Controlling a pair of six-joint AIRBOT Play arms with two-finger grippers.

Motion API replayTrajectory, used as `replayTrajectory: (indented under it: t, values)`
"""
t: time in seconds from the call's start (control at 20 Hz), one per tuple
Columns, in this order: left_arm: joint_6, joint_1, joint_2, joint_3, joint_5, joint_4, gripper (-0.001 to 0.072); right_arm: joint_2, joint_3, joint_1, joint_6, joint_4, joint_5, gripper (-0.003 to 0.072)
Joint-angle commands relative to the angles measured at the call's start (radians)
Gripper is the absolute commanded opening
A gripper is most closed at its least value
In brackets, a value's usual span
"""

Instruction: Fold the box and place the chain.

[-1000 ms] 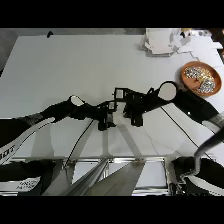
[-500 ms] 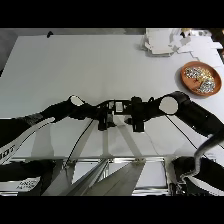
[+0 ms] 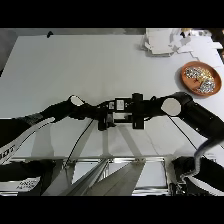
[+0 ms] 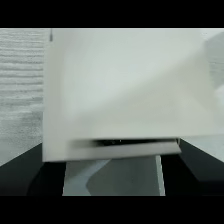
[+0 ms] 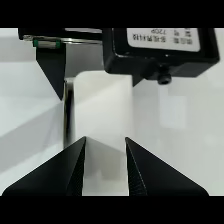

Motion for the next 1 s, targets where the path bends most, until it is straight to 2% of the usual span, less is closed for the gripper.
replayTrajectory:
  t: [0.0, 0.2, 0.45, 0.7, 0.95]
  values:
    - [-0.008, 0.000, 0.001, -0.001, 0.000, -0.004, 0.0150, 0.060, 0.001, 0.001, -0.027, 0.008, 0.013, 0.0258]
    - [-0.008, 0.000, 0.001, -0.001, 0.000, -0.004, 0.0150, 0.053, 0.001, 0.000, -0.042, 0.005, -0.034, 0.0258]
    - [-0.008, 0.000, 0.001, -0.001, 0.000, -0.004, 0.0150, -0.028, 0.001, 0.000, -0.041, 0.005, -0.071, 0.0258]
    - [-0.008, 0.000, 0.001, -0.001, 0.000, -0.004, 0.0150, -0.075, 0.001, 0.000, -0.038, 0.009, -0.044, 0.0259]
    - [-0.008, 0.000, 0.001, -0.001, 0.000, -0.004, 0.0150, -0.074, 0.001, 0.000, -0.038, 0.010, 0.052, 0.0258]
